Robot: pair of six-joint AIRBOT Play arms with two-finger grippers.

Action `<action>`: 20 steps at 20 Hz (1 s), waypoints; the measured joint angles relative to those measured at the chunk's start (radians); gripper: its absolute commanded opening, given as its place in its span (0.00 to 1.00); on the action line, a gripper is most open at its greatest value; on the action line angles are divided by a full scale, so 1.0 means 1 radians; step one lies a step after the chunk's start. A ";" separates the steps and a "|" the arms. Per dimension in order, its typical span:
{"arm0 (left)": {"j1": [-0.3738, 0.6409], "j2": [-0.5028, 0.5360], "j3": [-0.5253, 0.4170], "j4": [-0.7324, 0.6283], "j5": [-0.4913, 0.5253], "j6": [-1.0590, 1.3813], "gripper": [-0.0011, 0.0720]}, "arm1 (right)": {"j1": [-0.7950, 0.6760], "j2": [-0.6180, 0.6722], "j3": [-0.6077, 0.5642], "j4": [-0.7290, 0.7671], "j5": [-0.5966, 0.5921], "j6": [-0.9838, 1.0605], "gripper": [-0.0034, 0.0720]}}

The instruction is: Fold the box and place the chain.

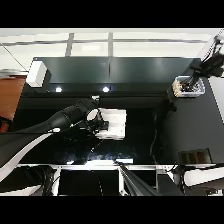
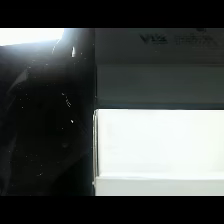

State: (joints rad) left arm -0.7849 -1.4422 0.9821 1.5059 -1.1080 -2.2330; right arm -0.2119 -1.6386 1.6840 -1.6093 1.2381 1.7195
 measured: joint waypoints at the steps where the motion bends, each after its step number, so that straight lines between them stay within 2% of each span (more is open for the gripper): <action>1: 0.000 0.000 0.000 0.000 0.002 0.000 0.05 | -0.001 0.034 0.000 0.015 0.004 -0.016 0.07; 8: 0.000 0.000 0.000 0.000 0.006 0.000 0.05 | -0.001 0.306 0.003 0.182 0.020 -0.117 0.07; 13: 0.000 0.000 0.000 0.000 0.005 0.000 0.05 | 0.034 0.473 -0.004 0.340 0.086 -0.190 0.07; 16: 0.000 0.000 0.000 0.000 0.005 0.000 0.05 | 0.124 0.539 -0.014 0.378 0.179 -0.215 0.07; 20: 0.000 0.000 0.000 0.000 0.000 0.000 0.05 | 0.315 0.577 -0.073 0.395 0.260 -0.219 0.07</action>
State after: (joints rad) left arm -0.7849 -1.4422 0.9825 1.5059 -1.1076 -2.2330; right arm 0.1032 -1.0615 1.6108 -1.2144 1.4982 1.5002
